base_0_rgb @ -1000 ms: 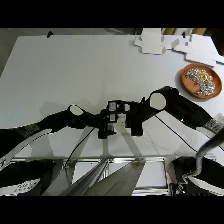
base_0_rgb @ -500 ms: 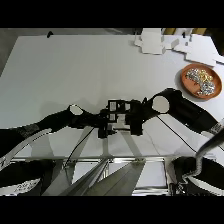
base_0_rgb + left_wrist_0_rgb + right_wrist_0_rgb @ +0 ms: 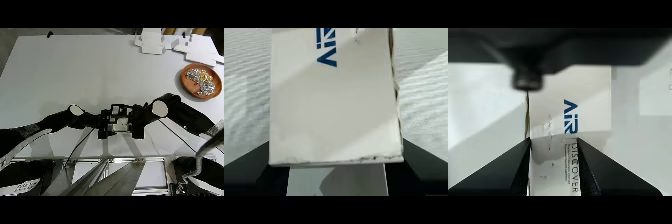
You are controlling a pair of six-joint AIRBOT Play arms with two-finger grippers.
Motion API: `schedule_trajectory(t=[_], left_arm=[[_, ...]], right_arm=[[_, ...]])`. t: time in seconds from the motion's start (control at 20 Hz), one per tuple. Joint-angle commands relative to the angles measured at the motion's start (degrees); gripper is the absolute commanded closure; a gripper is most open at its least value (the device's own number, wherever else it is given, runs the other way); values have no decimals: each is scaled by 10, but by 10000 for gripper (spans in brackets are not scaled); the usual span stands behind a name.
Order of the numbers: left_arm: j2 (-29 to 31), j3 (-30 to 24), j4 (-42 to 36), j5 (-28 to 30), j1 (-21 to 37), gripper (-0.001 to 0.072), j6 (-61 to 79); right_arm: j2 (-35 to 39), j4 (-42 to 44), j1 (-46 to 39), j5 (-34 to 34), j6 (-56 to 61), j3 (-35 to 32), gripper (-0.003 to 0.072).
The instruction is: Fold the box and place the chain.
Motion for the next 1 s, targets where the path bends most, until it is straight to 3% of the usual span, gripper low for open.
schedule_trajectory(t=[0.0, 0.1, 0.2, 0.25, 0.95], left_arm=[[0, 0, -3, 7, 0, 368, -2], [0, 0, -3, 7, 0, 368, -2], [0, 0, -3, 7, 0, 368, -2], [0, 0, -3, 7, 0, 368, -2], [0, 0, -3, 7, 0, 368, -2]], right_arm=[[11, 31, 0, 15, 0, -2, 365], [25, 31, 0, 14, 0, -2, 384], [34, 30, 0, 9, 0, -2, 650], [33, 28, 0, 2, 0, -4, 671], [26, 29, 0, -54, 26, -76, 671]])
